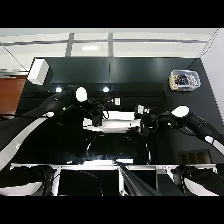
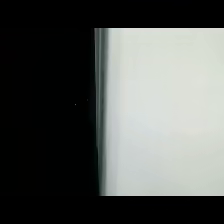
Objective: Fold the box and place the chain.
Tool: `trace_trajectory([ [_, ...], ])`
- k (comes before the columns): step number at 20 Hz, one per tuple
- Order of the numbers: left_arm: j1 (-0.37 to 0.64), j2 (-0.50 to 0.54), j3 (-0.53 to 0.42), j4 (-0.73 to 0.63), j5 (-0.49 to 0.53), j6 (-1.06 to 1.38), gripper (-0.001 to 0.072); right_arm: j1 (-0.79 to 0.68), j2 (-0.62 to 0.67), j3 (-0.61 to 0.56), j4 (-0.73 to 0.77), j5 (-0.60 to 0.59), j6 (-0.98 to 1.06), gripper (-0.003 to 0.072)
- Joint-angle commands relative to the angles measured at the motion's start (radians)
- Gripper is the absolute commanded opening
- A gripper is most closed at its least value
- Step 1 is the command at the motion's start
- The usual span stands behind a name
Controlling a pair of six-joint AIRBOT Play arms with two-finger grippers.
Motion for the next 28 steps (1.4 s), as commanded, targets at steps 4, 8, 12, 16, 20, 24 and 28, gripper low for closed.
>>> trace_trajectory([
  [4,0.001,0.000,0.001,-0.001,0.003,-0.002,0.0028,0.023,-0.045,0.001,-0.029,0.006,-0.038,0.0642],
  [8,0.001,0.000,0.001,-0.001,0.002,-0.002,0.0028,0.038,-0.047,0.001,-0.032,-0.030,-0.036,0.0642],
  [12,0.001,0.000,0.001,-0.001,0.002,-0.002,0.0029,0.039,-0.067,0.002,-0.050,-0.045,-0.018,0.0642],
  [16,0.001,0.000,0.001,-0.001,0.002,-0.002,0.0028,0.039,-0.068,0.002,-0.063,-0.055,-0.006,0.0642],
  [20,0.001,0.000,0.001,-0.001,0.002,-0.002,0.0029,0.052,-0.070,0.003,-0.079,-0.075,0.013,0.0642],
  [24,0.001,0.000,0.001,-0.001,0.002,-0.002,0.0029,0.083,-0.076,0.007,-0.129,-0.100,0.048,0.0642],
  [28,0.001,0.000,0.001,-0.001,0.002,-0.002,0.0029,0.082,-0.077,0.008,-0.129,-0.100,0.050,0.0642],
])
